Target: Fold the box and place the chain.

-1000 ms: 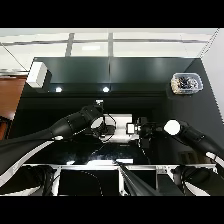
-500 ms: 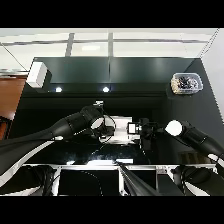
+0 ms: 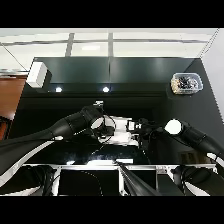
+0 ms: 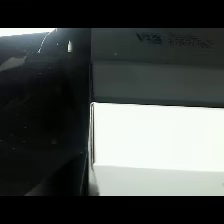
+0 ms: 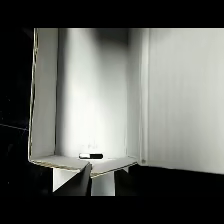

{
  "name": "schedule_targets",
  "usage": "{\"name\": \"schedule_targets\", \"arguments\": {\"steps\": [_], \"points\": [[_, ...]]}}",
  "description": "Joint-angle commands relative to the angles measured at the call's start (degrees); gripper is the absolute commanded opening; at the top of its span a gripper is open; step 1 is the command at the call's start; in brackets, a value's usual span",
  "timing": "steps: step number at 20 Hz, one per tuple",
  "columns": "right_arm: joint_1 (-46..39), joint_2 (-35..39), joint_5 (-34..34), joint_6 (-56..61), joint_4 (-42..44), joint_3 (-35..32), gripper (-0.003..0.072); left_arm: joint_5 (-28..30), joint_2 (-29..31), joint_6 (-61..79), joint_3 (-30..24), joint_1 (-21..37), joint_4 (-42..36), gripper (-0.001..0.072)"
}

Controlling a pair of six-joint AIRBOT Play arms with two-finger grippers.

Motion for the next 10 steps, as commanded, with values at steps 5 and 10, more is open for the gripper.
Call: {"name": "schedule_targets", "arguments": {"steps": [5,10], "points": [[0.07,-0.57,-0.59,-0.04,2.93,0.0,0.0159,0.22,0.02,0.04,-0.02,-0.02,0.04,0.0025],[0.07,-1.29,-1.2,-0.07,6.99,0.0,0.0159,0.24,0.02,0.04,-0.02,-0.04,0.02,0.0025]]}}
